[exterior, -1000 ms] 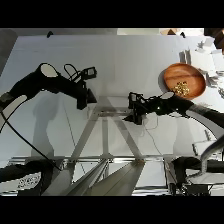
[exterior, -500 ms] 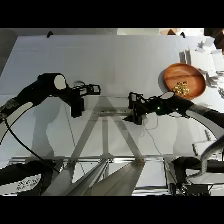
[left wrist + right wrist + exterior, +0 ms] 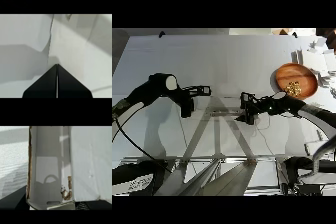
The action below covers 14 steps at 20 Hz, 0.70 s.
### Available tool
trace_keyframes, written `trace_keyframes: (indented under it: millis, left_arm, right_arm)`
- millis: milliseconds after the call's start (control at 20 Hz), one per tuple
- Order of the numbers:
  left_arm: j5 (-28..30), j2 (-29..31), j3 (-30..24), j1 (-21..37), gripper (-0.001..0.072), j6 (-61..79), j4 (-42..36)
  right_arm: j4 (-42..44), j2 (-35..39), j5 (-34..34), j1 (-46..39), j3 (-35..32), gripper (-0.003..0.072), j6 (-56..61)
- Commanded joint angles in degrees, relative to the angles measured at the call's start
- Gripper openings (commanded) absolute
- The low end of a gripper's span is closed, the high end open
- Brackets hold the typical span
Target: Fold the box and place the chain.
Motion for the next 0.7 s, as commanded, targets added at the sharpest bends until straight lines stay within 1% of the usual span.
trace_keyframes:
  millis: [0,50,100,150,200,350,450,500,650]
  left_arm:
    - [-1.18,0.11,-0.22,4.7,0.0014,11.76,-19.52]
    - [-1.2,0.11,-0.55,5.6,0.0025,14.97,-22.95]
    - [-1.18,0.04,-0.9,6.03,0.012,19.19,-24.2]
    - [-1.11,-0.17,-1.27,6.14,0.0271,23.17,-24.15]
    - [-0.68,-0.39,-1.99,6.14,0.0354,26.27,-24.04]
    - [1.38,-0.85,-5.62,6.08,0.0355,35.19,-24.55]
    - [3.28,-0.92,-8.41,6.08,0.0361,38.58,-25.81]
    - [4.57,-0.94,-9.7,6.05,0.0423,39.39,-26.86]
    - [6.45,-0.94,-11.65,6.03,0.0427,39.65,-30.75]
  right_arm:
    - [0.0,-0.02,0.02,0.0,0.04,0.0463,0.02]
    - [0.0,-0.02,0.02,0.0,0.04,0.0463,0.02]
    - [0.0,-0.02,0.02,0.02,0.04,0.0463,0.02]
    - [0.0,-0.02,0.02,0.0,0.04,0.0463,0.02]
    - [0.0,-0.02,0.02,0.02,0.04,0.0463,0.02]
    - [0.0,-0.02,0.02,0.02,0.04,0.0463,0.02]
    - [0.0,-0.02,0.02,0.0,0.04,0.0463,0.02]
    - [0.0,-0.02,0.02,0.0,0.04,0.0463,0.02]
    - [0.0,-0.02,0.02,0.0,0.04,0.0463,0.02]
